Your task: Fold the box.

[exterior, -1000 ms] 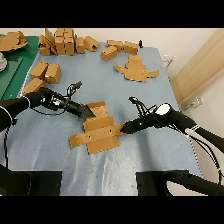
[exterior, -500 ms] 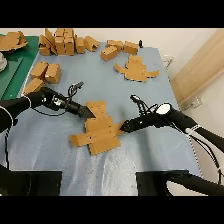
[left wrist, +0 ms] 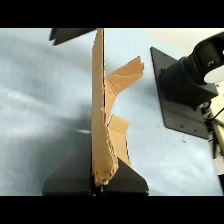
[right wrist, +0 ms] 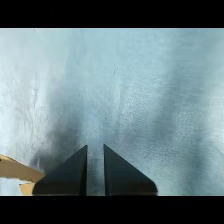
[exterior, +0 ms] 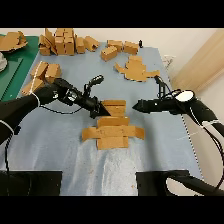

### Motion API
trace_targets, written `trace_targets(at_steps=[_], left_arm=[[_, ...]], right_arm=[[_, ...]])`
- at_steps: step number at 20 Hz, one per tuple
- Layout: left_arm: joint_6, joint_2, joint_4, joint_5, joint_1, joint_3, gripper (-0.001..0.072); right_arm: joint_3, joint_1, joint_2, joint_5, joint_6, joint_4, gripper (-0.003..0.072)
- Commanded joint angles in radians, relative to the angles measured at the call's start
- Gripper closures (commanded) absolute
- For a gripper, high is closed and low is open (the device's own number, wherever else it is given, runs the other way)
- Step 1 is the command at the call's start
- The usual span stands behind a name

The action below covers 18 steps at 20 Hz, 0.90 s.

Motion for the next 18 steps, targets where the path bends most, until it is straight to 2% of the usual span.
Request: trace_targets(at_steps=[1,5,8,12,18], left_arm=[[0.144,0.033,0.005,0.043,-0.026,-0.031,0.0698],[0.324,0.137,0.000,0.190,-0.043,-0.199,0.0698],[0.539,0.229,-0.092,0.296,-0.042,-0.345,0.0697],[0.599,0.235,-0.130,0.300,-0.043,-0.434,0.0697],[0.607,0.235,-0.138,0.275,-0.042,-0.466,0.0697]], right_arm=[[0.012,-0.021,0.011,0.009,0.034,0.003,0.0548],[0.011,-0.017,0.008,0.012,0.062,0.009,0.0548],[0.011,0.021,0.008,-0.005,0.066,0.009,0.0548],[0.011,0.077,0.007,-0.071,0.068,0.008,0.0548],[0.011,0.098,0.007,-0.079,0.068,0.001,0.0548]])
